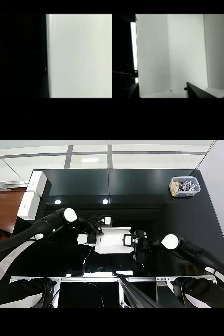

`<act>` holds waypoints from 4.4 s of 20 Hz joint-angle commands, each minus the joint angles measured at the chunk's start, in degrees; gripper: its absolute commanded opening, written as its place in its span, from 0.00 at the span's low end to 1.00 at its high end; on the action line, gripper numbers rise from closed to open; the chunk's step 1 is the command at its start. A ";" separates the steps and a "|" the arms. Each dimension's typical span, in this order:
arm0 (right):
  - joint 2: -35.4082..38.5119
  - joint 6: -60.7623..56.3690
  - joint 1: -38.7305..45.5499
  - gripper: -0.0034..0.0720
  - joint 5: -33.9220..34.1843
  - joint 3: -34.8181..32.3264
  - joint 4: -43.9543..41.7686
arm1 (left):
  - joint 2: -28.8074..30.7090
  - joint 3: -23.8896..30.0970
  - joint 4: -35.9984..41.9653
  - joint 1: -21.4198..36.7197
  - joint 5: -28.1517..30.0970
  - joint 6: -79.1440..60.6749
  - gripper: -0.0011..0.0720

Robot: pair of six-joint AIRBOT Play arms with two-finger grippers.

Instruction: Fold the box and place the chain.

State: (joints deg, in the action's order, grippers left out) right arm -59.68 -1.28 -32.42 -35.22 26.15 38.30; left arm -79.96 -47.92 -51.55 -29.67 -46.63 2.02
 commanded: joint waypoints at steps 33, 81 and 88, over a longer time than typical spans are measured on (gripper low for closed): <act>-10.73 23.98 7.28 0.97 -4.92 3.04 -15.10 | 0.00 -0.02 0.02 0.00 -0.39 -0.04 0.05; -13.55 9.44 5.77 0.65 -1.86 5.84 -4.98 | 0.24 -0.02 0.07 0.02 -0.33 2.47 0.45; -13.55 9.44 5.77 0.65 -1.86 5.84 -4.96 | 11.23 -1.75 -22.40 4.92 -6.16 29.38 0.98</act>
State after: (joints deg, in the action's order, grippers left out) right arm -73.21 8.10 -26.61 -36.99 31.99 33.30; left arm -73.63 -49.19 -63.13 -27.18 -48.62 19.05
